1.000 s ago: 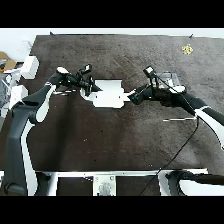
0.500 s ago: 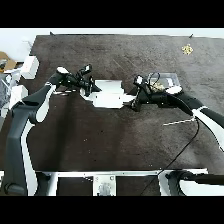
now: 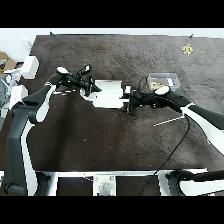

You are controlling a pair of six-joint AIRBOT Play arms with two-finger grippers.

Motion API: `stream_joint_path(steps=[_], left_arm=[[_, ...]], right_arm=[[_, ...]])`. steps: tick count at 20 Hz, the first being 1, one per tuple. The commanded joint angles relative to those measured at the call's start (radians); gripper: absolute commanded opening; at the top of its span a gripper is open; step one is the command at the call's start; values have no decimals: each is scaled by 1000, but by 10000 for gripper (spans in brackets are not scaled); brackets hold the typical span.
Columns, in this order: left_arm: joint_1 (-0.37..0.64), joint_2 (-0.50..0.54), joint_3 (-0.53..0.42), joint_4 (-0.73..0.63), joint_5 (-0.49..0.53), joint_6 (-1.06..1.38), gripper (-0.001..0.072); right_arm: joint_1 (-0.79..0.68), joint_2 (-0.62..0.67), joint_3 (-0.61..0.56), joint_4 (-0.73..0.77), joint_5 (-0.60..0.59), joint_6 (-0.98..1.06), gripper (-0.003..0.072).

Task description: Fold the box and place the chain.

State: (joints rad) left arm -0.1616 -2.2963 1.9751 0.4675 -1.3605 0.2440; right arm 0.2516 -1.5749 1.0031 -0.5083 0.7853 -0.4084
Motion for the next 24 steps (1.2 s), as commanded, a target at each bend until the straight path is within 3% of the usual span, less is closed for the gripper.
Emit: stream_joint_path(steps=[1, 4, 10, 16, 20, 24], left_arm=[[0, -1, 0, -4, 0, 0, 11], [0, -1, 0, -4, 0, 0, 11], [0, -1, 0, -4, 0, 0, 11], [0, -1, 0, -4, 0, 0, 11], [0, -1, 0, -4, 0, 0, 11], [0, -1, 0, -4, 0, 0, 11]], right_arm=[[43, -55, 35, -107, -30, 36, 623], [50, -69, 37, -116, -145, 70, 621], [50, -75, 57, -93, -217, 75, 621], [-16, -22, 115, -82, -159, 170, 622], [-56, -111, 223, -37, -23, 171, 622], [-68, -167, 301, -45, -5, 174, 632]])
